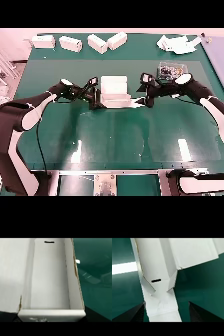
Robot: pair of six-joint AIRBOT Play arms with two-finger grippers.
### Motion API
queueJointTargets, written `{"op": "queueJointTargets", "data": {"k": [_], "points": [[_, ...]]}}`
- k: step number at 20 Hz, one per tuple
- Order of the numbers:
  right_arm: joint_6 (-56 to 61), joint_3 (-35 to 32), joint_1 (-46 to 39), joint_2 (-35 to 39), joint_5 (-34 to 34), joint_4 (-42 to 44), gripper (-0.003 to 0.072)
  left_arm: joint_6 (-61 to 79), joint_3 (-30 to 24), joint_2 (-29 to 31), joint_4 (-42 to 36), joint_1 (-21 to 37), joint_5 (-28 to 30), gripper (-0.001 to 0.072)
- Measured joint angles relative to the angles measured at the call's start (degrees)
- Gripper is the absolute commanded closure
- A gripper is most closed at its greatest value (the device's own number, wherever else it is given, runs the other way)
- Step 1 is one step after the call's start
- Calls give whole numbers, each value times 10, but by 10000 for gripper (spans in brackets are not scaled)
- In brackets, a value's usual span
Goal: Fold the box and place the chain.
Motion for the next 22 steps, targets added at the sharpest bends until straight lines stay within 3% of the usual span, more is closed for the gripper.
{"op": "queueJointTargets", "data": {"k": [5,8,9,14,15,17,18,22], "points": [[-67,-15,0,-24,-9,38,84,0,0,0,0,0,0,241],[-94,-18,0,-34,-11,58,136,0,0,0,0,0,0,241],[-103,-18,0,-37,-12,66,206,0,0,0,0,0,0,241],[-138,-19,2,-48,-12,110,214,0,0,0,0,0,0,241],[-144,-19,3,-50,-12,116,318,0,0,0,0,0,0,241],[-151,-19,7,-55,-12,126,360,0,0,0,0,0,0,241],[-154,-19,10,-57,-12,130,427,0,0,0,0,0,0,241],[-161,-19,25,-64,-10,139,430,1,0,0,1,1,0,241]]}}
